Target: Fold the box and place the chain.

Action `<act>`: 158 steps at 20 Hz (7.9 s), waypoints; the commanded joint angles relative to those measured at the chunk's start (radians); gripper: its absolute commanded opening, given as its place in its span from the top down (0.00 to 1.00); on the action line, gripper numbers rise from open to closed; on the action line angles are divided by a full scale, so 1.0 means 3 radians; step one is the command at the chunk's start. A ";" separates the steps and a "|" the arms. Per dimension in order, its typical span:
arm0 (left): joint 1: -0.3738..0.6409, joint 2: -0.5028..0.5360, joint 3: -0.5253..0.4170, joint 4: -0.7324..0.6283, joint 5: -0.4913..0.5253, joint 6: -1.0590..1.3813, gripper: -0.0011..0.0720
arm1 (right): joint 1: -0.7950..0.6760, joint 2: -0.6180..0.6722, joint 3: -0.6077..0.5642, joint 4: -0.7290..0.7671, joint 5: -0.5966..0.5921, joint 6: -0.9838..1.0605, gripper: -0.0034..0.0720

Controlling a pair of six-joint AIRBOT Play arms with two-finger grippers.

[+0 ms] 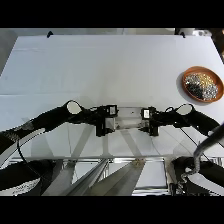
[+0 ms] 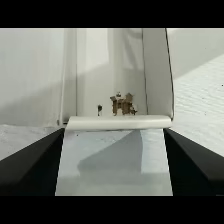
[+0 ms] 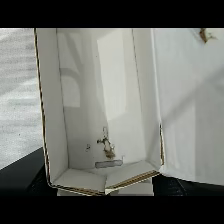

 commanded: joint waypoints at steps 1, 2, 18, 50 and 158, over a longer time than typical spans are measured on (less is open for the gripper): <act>-0.0032 0.0017 0.0001 -0.0042 0.0001 0.0004 0.01 | 0.0000 0.0003 -0.0001 0.0001 0.0000 0.0000 0.33; -0.0039 0.0017 0.0001 -0.0039 0.0008 0.0004 0.01 | 0.0000 0.0003 -0.0001 0.0001 0.0000 0.0000 0.33; -0.0181 -0.0160 0.0001 -0.0326 0.0403 -0.0160 0.02 | 0.0000 0.0003 -0.0001 0.0001 0.0000 0.0000 0.33; -0.0182 -0.0215 0.0001 -0.0421 0.0318 0.0078 0.80 | 0.0000 0.0003 -0.0001 0.0001 0.0000 0.0000 0.33; -0.0181 -0.0211 0.0001 -0.0097 0.0296 0.0078 0.80 | 0.0623 0.0676 0.0158 -0.1864 -0.0173 0.1771 0.61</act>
